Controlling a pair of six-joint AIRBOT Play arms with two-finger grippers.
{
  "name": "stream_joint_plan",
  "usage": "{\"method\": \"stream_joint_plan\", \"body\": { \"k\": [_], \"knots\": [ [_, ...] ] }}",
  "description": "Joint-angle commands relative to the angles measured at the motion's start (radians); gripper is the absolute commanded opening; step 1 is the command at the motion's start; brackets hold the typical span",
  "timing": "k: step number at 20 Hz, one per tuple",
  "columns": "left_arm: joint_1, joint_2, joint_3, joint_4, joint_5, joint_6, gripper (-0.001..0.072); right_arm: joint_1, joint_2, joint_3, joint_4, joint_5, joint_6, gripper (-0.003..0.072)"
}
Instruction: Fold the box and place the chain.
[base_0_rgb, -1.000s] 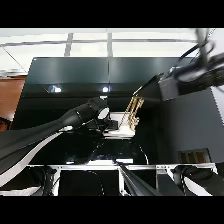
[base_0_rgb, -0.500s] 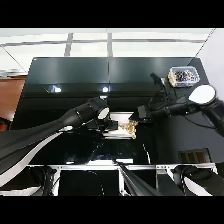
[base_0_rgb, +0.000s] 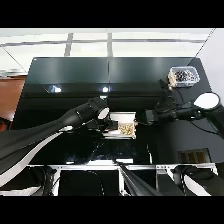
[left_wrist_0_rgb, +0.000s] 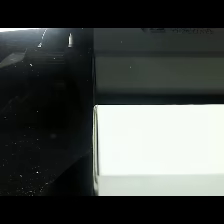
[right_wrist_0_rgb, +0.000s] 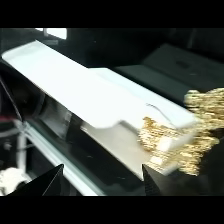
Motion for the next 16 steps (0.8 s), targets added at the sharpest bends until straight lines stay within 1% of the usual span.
{"method": "stream_joint_plan", "body": {
  "k": [1,3,4,6,8,9,12,16],
  "knots": [
    [0.001,0.000,0.001,0.000,0.001,0.000,0.0029,-0.117,0.070,-0.058,-0.028,-0.011,-0.311,0.0562],
    [0.001,0.000,0.001,0.000,0.001,0.000,0.0029,-0.107,0.076,-0.137,-0.028,-0.144,-0.433,0.0571],
    [0.001,0.000,0.001,0.000,0.000,0.000,0.0029,-0.077,0.076,-0.182,-0.033,-0.229,-0.519,0.0720],
    [0.001,0.000,0.001,0.000,0.001,0.000,0.0029,0.010,0.076,-0.256,-0.059,-0.370,-0.783,0.0720],
    [0.001,0.000,0.001,0.000,0.001,0.000,0.0029,0.097,0.075,-0.302,-0.137,-0.462,-1.050,0.0720],
    [0.001,0.000,0.001,0.000,0.000,0.000,0.0029,0.118,0.061,-0.302,-0.177,-0.464,-1.111,0.0720],
    [0.001,0.000,0.001,-0.001,0.000,0.000,0.0029,0.120,-0.018,-0.298,-0.169,-0.461,-1.233,0.0720],
    [0.001,0.000,0.001,-0.002,0.001,0.000,0.0029,0.120,-0.082,-0.279,-0.049,-0.465,-1.344,0.0720]
  ]
}}
